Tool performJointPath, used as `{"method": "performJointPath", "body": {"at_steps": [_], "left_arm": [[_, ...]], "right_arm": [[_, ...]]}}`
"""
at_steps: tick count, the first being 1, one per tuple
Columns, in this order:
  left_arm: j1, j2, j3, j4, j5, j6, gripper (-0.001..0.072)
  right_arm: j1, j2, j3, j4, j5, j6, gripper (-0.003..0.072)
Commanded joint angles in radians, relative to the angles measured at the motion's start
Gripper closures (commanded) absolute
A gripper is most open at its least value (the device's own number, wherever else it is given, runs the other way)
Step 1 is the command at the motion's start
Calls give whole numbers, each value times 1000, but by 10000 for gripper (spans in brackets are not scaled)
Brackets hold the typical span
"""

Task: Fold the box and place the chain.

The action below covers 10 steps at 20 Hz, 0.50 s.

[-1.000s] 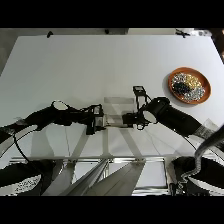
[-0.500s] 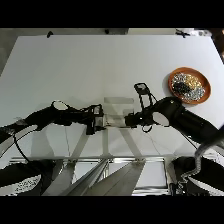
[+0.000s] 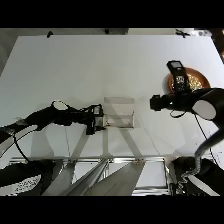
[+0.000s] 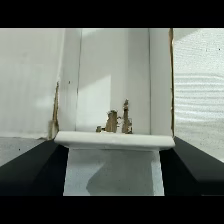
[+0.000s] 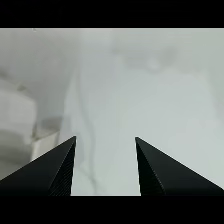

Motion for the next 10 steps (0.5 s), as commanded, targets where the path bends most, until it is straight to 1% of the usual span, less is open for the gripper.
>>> {"method": "performJointPath", "body": {"at_steps": [1, 4, 6, 10], "left_arm": [[0, 0, 0, 0, 0, 0, 440], [0, 0, 0, 0, 0, 0, 440], [0, 0, 0, 0, 0, 0, 440], [0, 0, 0, 0, 0, 0, 440]], "right_arm": [[-166, -2, 1, -10, -91, -146, 277], [-282, -36, 1, -4, -157, -214, 278], [-349, -79, 6, 5, -175, -254, 278], [-458, -215, 55, 28, -193, -313, 278]]}}
